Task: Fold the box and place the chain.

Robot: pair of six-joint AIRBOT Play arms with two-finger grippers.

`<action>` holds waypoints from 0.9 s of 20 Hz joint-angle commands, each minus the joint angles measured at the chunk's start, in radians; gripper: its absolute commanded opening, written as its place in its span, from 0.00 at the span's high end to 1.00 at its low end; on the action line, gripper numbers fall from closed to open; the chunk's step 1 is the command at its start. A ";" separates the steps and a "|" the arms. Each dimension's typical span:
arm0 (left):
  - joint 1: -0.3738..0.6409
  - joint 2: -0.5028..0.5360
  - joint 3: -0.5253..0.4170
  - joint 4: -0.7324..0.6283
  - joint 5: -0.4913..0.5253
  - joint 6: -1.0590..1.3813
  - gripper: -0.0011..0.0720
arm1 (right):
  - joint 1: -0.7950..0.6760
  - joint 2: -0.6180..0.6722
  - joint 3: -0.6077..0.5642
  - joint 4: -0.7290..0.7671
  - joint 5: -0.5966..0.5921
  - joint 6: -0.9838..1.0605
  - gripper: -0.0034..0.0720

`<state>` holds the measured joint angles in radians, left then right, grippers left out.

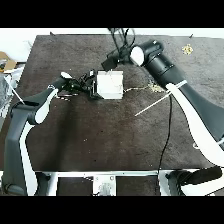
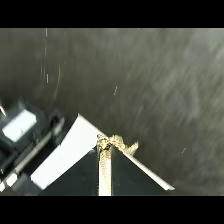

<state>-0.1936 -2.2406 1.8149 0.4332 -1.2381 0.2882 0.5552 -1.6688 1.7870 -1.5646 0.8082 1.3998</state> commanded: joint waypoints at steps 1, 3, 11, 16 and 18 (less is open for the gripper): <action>0.000 0.000 0.000 0.000 0.000 0.000 0.67 | 0.005 -0.035 -0.060 -0.003 0.013 0.024 0.94; 0.000 0.000 0.000 0.000 0.000 0.000 0.67 | 0.003 -0.010 -0.060 -0.042 0.003 0.026 0.94; 0.000 0.000 0.000 0.000 0.000 0.000 0.67 | -0.002 0.208 -0.059 -0.082 -0.055 0.025 0.94; 0.000 0.000 0.000 0.000 0.000 0.000 0.67 | 0.006 0.268 -0.059 -0.089 -0.052 0.025 0.94; 0.000 0.000 0.000 0.000 0.000 0.000 0.67 | 0.014 0.268 -0.073 -0.086 -0.048 0.025 0.94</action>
